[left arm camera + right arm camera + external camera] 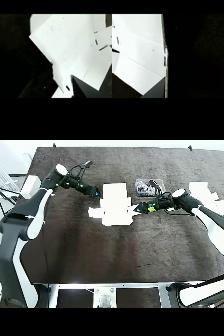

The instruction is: Fold the box and place the chain.

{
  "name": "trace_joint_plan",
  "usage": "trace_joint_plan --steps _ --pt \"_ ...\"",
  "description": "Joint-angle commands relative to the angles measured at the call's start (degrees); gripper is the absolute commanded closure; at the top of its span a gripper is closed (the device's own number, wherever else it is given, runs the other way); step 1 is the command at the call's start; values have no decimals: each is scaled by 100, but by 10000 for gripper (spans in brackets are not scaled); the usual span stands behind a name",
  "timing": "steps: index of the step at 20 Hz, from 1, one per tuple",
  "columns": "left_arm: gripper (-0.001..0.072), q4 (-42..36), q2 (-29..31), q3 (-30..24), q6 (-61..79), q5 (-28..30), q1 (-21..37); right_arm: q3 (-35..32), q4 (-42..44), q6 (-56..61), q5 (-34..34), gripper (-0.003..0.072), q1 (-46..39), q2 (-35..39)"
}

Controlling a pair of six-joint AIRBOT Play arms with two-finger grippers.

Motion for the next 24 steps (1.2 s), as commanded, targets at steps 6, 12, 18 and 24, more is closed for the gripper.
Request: trace_joint_plan --steps 6,12,18,24 --pt "164 -1167 -577 269 142 -385 -48 -4 2 -17 -4 681 7 -2" --pt "184 -1314 -708 264 289 -431 -133 -7 2 -17 -4 680 7 -2" --pt "255 -1300 -745 264 586 -205 -330 -7 2 -17 -2 680 2 -2" --pt "254 -1316 -745 264 601 -133 -293 -7 -48 -17 0 681 4 -2"
